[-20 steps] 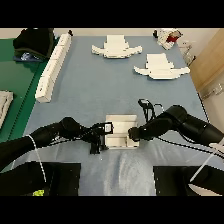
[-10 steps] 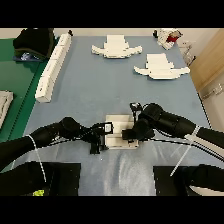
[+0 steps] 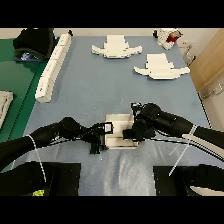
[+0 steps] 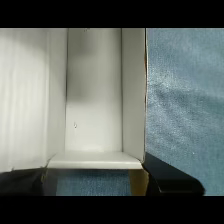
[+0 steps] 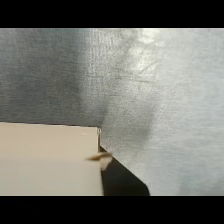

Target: Fold the box.

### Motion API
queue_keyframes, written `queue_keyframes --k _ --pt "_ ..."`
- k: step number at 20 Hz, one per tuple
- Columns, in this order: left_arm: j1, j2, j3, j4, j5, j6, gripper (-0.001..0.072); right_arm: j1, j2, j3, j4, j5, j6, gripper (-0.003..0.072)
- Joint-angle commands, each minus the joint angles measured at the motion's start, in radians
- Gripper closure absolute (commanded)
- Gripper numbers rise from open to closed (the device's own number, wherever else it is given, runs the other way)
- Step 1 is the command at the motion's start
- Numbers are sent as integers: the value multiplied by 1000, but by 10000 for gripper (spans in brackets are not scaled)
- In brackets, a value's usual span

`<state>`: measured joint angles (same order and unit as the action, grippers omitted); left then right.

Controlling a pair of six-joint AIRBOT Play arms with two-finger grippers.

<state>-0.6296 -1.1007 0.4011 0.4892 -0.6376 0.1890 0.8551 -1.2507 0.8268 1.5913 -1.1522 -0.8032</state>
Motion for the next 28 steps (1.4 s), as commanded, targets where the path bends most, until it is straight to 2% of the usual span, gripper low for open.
queue_keyframes --k 1,2,3,8,9,11,12,15,16,17,18,23,26,27,28 --pt "0 1 0 1 0 2 199 1 -1 1 2 -5 0 663" --pt "0 1 0 1 0 2 199 1 0 1 2 -5 -1 480" --pt "0 1 0 0 0 2 199 1 3 1 3 -10 -1 331" --pt "0 1 0 1 0 2 199 1 23 1 2 -43 0 321" --pt "0 1 0 1 0 2 199 1 23 1 2 -46 0 330" --pt "0 1 0 1 0 2 199 1 23 1 3 -46 0 575" --pt "0 1 0 1 0 2 199 1 23 1 3 -46 0 675" --pt "0 1 0 1 0 2 199 1 23 1 3 -44 0 674" --pt "0 1 0 1 0 2 199 1 23 1 3 -42 0 516" --pt "0 1 0 1 0 2 199 1 23 1 4 -42 0 294" --pt "0 1 0 1 0 2 199 1 24 1 8 -42 -2 257" --pt "0 1 0 0 0 2 199 -1 85 52 27 -59 -36 257" --pt "0 1 0 1 0 2 199 -20 172 96 -36 -134 -37 263" --pt "0 1 0 1 0 2 199 -40 196 96 -64 -164 -37 346" --pt "0 1 0 1 0 2 199 -72 211 96 -105 -200 -41 561"
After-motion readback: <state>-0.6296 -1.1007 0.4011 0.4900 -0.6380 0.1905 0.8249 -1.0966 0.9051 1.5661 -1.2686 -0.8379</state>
